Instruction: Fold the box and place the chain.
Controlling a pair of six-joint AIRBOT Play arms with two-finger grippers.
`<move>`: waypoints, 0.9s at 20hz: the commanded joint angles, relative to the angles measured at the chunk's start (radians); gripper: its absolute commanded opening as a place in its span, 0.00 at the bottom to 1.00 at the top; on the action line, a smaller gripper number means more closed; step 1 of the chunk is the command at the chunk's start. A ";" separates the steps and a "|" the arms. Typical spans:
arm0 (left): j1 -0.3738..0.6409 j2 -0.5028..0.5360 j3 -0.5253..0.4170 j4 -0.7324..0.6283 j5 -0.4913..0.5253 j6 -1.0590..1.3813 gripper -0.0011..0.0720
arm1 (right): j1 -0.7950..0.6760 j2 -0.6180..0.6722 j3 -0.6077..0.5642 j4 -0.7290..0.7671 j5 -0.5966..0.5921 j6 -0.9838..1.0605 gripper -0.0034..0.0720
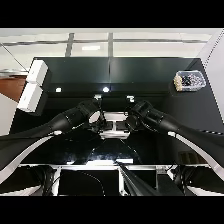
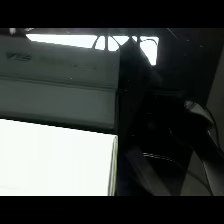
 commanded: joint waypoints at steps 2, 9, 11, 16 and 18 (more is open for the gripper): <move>-0.001 -0.001 0.000 0.000 -0.002 0.002 0.05 | 0.000 -0.001 0.001 -0.001 0.024 0.042 0.12; -0.001 -0.001 0.000 0.000 -0.002 0.002 0.05 | 0.000 -0.001 0.001 0.000 0.024 0.044 0.13; -0.001 -0.001 0.000 0.000 -0.002 0.002 0.05 | -0.001 0.000 0.001 0.000 0.006 0.044 0.41; 0.000 -0.001 0.000 -0.002 -0.002 0.002 0.05 | -0.020 0.004 0.030 -0.001 -0.054 0.013 0.55; -0.001 -0.001 0.000 -0.003 -0.002 0.002 0.05 | -0.033 0.016 0.047 0.000 -0.095 -0.027 0.55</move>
